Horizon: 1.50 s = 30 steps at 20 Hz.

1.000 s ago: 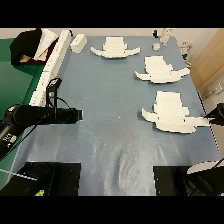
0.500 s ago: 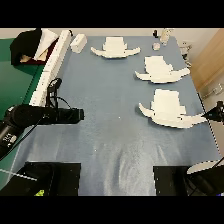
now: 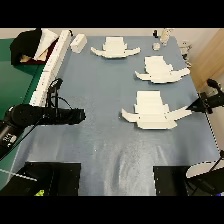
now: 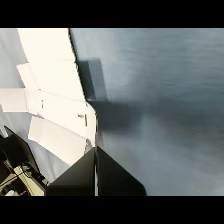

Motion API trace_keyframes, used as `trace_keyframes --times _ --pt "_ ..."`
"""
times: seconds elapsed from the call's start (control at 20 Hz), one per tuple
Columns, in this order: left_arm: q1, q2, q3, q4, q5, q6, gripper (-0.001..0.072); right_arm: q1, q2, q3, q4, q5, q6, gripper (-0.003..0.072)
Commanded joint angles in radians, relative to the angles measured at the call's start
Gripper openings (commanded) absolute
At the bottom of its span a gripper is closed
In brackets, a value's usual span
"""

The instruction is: Fold the box.

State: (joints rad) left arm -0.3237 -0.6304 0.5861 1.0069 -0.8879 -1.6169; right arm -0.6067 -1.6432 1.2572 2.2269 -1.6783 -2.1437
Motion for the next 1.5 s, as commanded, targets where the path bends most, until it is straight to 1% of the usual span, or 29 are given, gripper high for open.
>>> trace_keyframes --times 0.0,0.1,0.2,0.3,0.4,0.45,0.5,0.55,0.7,0.75,0.8,0.85,1.0,1.05,1.1,1.15,1.2,1.25,1.35,1.45 --pt "0.009 0.0 0.0 -0.008 -0.03 0.01 0.0016 0.154 0.142 -0.142 0.021 0.07 0.025 -0.0003" --pt "0.036 0.0 0.001 -0.009 -0.069 0.053 0.0016 0.233 0.274 -0.298 0.03 0.169 0.074 -0.0003" --pt "0.085 -0.003 0.001 -0.032 -0.137 0.112 0.0016 0.322 0.409 -0.461 0.034 0.256 0.14 -0.0003" --pt "0.146 -0.023 0.002 -0.104 -0.215 0.21 0.0016 0.42 0.536 -0.605 0.029 0.388 0.216 -0.0004" --pt "0.202 -0.055 0.002 -0.196 -0.284 0.299 0.0016 0.49 0.619 -0.684 0.018 0.488 0.288 0.0001" --pt "0.223 -0.071 0.002 -0.229 -0.305 0.324 0.0016 0.51 0.637 -0.695 0.016 0.496 0.296 0.0037" --pt "0.233 -0.084 0.002 -0.238 -0.304 0.329 0.0016 0.52 0.64 -0.695 0.014 0.491 0.305 0.0221" --pt "0.237 -0.09 0.002 -0.239 -0.298 0.341 0.0016 0.52 0.64 -0.694 0.013 0.489 0.317 0.0291" --pt "0.236 -0.093 0.002 -0.244 -0.307 0.353 0.0018 0.52 0.625 -0.694 0.015 0.486 0.319 0.0289" --pt "0.236 -0.093 0.002 -0.245 -0.313 0.353 0.0118 0.521 0.615 -0.694 0.019 0.482 0.318 0.0277" --pt "0.236 -0.094 0.002 -0.245 -0.323 0.352 0.0385 0.525 0.607 -0.694 0.026 0.477 0.314 0.0278" --pt "0.236 -0.094 0.002 -0.246 -0.333 0.353 0.0439 0.536 0.598 -0.694 0.03 0.471 0.307 0.0277" --pt "0.237 -0.094 0.002 -0.247 -0.335 0.352 0.0439 0.602 0.567 -0.691 0.031 0.487 0.294 0.0273" --pt "0.237 -0.097 0.002 -0.247 -0.335 0.352 0.0438 0.621 0.554 -0.686 0.031 0.495 0.281 0.0168" --pt "0.237 -0.103 0.002 -0.246 -0.336 0.353 0.0438 0.636 0.541 -0.678 0.03 0.502 0.272 0.0086" --pt "0.236 -0.109 0.002 -0.245 -0.334 0.353 0.0439 0.645 0.531 -0.668 0.031 0.509 0.266 0.0084" --pt "0.236 -0.113 0.002 -0.245 -0.33 0.353 0.044 0.649 0.527 -0.657 0.03 0.514 0.265 0.0063" --pt "0.236 -0.112 0.002 -0.248 -0.324 0.352 0.044 0.649 0.528 -0.651 0.031 0.515 0.255 0.0001" --pt "0.236 -0.11 0.002 -0.269 -0.333 0.347 0.0439 0.653 0.534 -0.649 0.035 0.513 0.233 0.0001" --pt "0.238 -0.111 0.002 -0.272 -0.33 0.362 0.0439 0.691 0.572 -0.678 0.037 0.523 0.221 0.0001"
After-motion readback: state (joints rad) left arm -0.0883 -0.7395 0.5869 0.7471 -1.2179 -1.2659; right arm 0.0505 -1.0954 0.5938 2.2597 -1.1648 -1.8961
